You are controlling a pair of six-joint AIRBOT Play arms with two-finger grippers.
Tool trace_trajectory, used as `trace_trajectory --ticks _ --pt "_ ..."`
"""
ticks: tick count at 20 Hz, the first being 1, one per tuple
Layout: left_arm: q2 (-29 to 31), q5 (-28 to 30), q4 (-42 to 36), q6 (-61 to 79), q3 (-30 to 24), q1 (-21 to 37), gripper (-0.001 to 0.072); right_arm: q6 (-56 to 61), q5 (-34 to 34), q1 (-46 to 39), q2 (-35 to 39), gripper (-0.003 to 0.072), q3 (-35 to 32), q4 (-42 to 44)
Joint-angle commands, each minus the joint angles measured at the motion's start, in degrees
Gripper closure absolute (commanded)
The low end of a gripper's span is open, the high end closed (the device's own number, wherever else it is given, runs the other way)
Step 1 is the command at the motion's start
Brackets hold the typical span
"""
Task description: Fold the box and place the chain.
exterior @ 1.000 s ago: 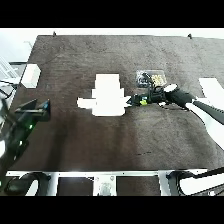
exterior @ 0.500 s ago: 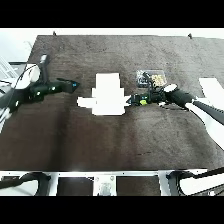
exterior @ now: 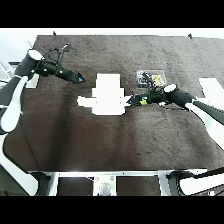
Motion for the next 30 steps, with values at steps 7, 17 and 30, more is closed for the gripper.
trace_trajectory --ticks 7,17,30 --pt "-10.8 -0.8 2.6 -3.2 7.9 -4.7 0.0115 0.0 0.0 0.0 0.0 0.0672 0.0 -0.5" --pt "-15.1 -2.3 -8.7 2.0 8.0 -4.7 0.0125 0.0 0.0 0.1 0.0 0.0672 0.0 -0.5" --pt "-18.5 -3.2 -14.1 6.1 8.0 -4.7 0.0185 -0.4 0.0 0.1 0.0 0.0672 0.0 -0.5"
